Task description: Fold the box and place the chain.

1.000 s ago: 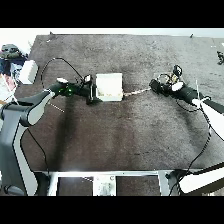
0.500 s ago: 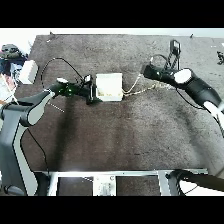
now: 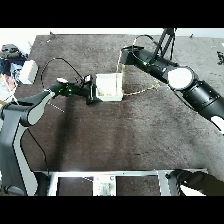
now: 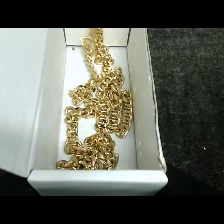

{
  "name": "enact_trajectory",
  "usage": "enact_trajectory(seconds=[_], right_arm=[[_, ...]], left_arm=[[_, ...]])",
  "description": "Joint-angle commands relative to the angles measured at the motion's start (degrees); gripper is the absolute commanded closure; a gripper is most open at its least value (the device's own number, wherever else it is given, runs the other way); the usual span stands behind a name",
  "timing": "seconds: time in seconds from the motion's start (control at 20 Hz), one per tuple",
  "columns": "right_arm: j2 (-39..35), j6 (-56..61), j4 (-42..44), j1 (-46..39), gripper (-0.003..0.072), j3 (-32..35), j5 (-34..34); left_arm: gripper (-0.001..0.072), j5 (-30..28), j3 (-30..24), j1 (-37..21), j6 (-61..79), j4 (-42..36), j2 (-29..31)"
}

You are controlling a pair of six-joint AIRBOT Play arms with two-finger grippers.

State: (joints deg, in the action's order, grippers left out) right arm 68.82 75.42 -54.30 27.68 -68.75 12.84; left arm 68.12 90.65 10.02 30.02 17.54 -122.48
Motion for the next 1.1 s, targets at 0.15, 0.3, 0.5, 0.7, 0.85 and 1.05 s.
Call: enact_trajectory(seconds=[0.15, 0.3, 0.5, 0.7, 0.85, 1.05], right_arm=[[4.42, 0.68, 1.25, 3.93, 0.0673, -1.31, -2.21], [5.31, 0.63, 1.42, 3.91, 0.0673, -1.38, -3.91], [7.21, 0.66, -0.20, 1.62, 0.0672, -1.33, 2.69], [10.19, 0.70, -3.61, -4.66, 0.0446, 0.20, 8.68], [10.29, 1.42, -3.54, -12.81, 0.0446, 4.66, 11.93], [11.15, 4.31, -3.61, -22.71, 0.0454, 9.42, 15.80]], left_arm=[[0.0244, 0.00, 0.04, 0.04, 0.02, 0.02, 0.02], [0.0244, 0.02, 0.04, 0.04, 0.02, 0.02, 0.02], [0.0244, 0.00, 0.04, 0.04, 0.02, 0.02, 0.02], [0.0244, 0.00, 0.04, 0.04, 0.02, 0.02, 0.02], [0.0244, 0.02, 0.04, 0.04, 0.02, 0.02, 0.02], [0.0244, -0.02, 0.04, 0.04, 0.02, 0.02, 0.02]])
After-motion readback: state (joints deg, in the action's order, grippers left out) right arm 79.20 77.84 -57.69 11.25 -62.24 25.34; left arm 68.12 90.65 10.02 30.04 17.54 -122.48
